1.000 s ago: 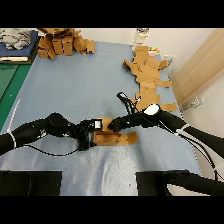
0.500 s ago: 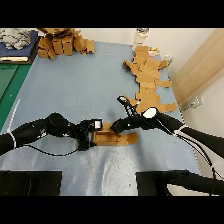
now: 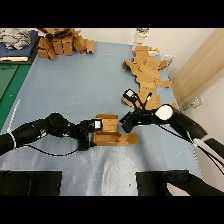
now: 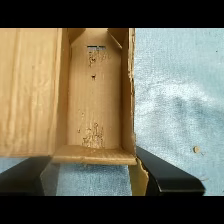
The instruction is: Fold the box.
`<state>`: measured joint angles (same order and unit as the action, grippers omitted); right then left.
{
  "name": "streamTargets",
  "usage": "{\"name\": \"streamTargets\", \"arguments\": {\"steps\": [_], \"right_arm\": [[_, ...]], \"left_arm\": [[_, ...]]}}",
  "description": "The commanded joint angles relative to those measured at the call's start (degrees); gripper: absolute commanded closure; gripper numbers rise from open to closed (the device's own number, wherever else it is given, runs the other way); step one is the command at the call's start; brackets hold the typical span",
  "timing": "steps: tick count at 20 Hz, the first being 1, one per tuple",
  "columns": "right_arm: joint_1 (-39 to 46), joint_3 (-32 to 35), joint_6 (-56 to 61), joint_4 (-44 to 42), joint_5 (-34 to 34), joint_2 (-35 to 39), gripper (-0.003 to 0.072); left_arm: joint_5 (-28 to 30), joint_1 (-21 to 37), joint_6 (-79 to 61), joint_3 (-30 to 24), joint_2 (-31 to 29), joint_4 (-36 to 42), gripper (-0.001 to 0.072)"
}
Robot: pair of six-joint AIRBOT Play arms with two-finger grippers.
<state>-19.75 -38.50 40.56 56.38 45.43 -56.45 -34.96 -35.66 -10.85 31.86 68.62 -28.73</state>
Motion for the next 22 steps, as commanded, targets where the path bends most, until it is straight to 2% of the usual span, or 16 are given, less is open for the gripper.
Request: {"name": "streamTargets", "arguments": {"steps": [1, 2, 3, 4, 5, 6, 8, 9, 10, 12, 16, 19, 20, 21, 22], "right_arm": [[-0.11, 0.13, -1.97, 8.35, 9.77, 8.15, 0.058], [-0.81, 0.98, -3.48, 8.35, 13.22, 9.16, 0.0578], [-1.84, 2.47, -4.13, 8.35, 15.04, 9.49, 0.0507], [-3.13, 4.74, -4.76, 8.35, 15.34, 9.42, 0.0495], [-4.57, 7.37, -5.31, 8.11, 13.64, 9.05, 0.0329], [-5.88, 9.51, -6.56, 8.11, 10.58, 8.46, 0.0205], [-7.72, 11.69, -9.31, 7.82, 3.48, 6.91, 0.0195], [-7.98, 11.63, -9.6, 7.23, 0.35, 5.99, 0.0137], [-8.02, 11.58, -9.57, 5.81, -3.32, 5.05, 0.0126], [-8.15, 11.15, -9.57, 3.13, -5.09, 3.1, 0.0126], [-10.08, 11.08, -10.21, 4.0, -6.6, 1.81, 0.0126], [-10.29, 11.08, -15.58, 4.96, -6.84, 1.75, 0.0144], [-10.32, 11.08, -17.2, 4.94, -6.45, 1.75, 0.0259], [-10.32, 11.06, -18.21, 4.87, -5.68, 1.77, 0.0424], [-10.45, 11.08, -18.18, 4.68, -5.05, 1.77, 0.0482]], "left_arm": [[0.09, 0.04, -0.02, -0.02, -0.04, -0.02, 0.0191], [0.09, 0.04, -0.02, -0.02, -0.04, -0.02, 0.0191], [0.11, 0.04, -0.02, -0.02, -0.02, -0.02, 0.0191], [0.17, 0.04, -0.02, -0.02, -0.04, -0.02, 0.0191], [0.15, 0.04, -0.02, -0.02, -0.04, -0.02, 0.0191], [0.15, 0.04, -0.04, -0.02, -0.04, 0.0, 0.0191], [0.09, 0.04, -0.02, -0.02, -0.04, 0.0, 0.0192], [0.04, 0.04, -0.02, -0.02, -0.04, -0.02, 0.0192], [0.04, 0.04, -0.04, -0.02, -0.04, 0.0, 0.0192], [0.02, 0.04, -0.02, -0.02, -0.04, 0.0, 0.0192], [0.04, 0.04, -0.02, -0.02, -0.04, 0.0, 0.0191], [0.02, 0.04, -0.04, -0.02, -0.04, 0.0, 0.0191], [0.0, 0.04, -0.02, -0.02, -0.04, 0.0, 0.0192], [0.0, 0.04, -0.04, -0.02, -0.04, 0.0, 0.0192], [0.0, 0.04, -0.02, -0.02, -0.04, 0.0, 0.0191]]}}
